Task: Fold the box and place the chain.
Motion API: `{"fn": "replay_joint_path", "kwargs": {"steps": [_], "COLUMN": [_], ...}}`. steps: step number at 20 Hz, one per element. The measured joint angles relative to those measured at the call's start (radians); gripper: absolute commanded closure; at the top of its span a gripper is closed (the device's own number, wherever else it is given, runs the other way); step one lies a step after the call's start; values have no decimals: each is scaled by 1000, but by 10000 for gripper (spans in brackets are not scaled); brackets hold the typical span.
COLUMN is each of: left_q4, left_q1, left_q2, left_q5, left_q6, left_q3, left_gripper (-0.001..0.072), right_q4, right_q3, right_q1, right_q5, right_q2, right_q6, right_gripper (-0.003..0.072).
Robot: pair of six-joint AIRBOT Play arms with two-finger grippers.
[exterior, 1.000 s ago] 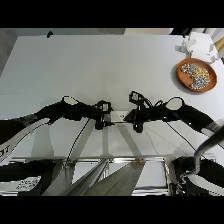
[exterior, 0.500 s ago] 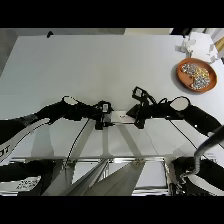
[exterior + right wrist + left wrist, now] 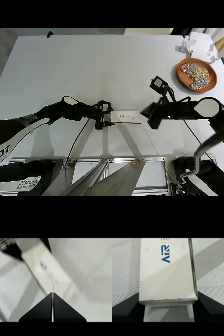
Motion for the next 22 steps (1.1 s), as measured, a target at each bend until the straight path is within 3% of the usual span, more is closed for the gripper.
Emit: {"fn": "replay_joint_path", "kwargs": {"steps": [2,4,9,14,22], "left_q4": [0,0,0,0,0], "left_q1": [0,0,0,0,0], "left_q2": [0,0,0,0,0], "left_q5": [0,0,1,1,1], "left_q6": [0,0,0,-1,0], "left_q3": [0,0,0,0,0], "left_gripper": [500,500,500,500,505], "right_q4": [-158,-272,-454,-491,-498], "right_q3": [0,-3,-13,-15,-16], "right_q1": [-54,-105,-189,-212,-216], "right_q5": [149,224,214,196,191], "right_q2": [13,20,25,27,27], "right_q6": [166,296,632,787,832], "right_gripper": [673,673,672,672,672]}}
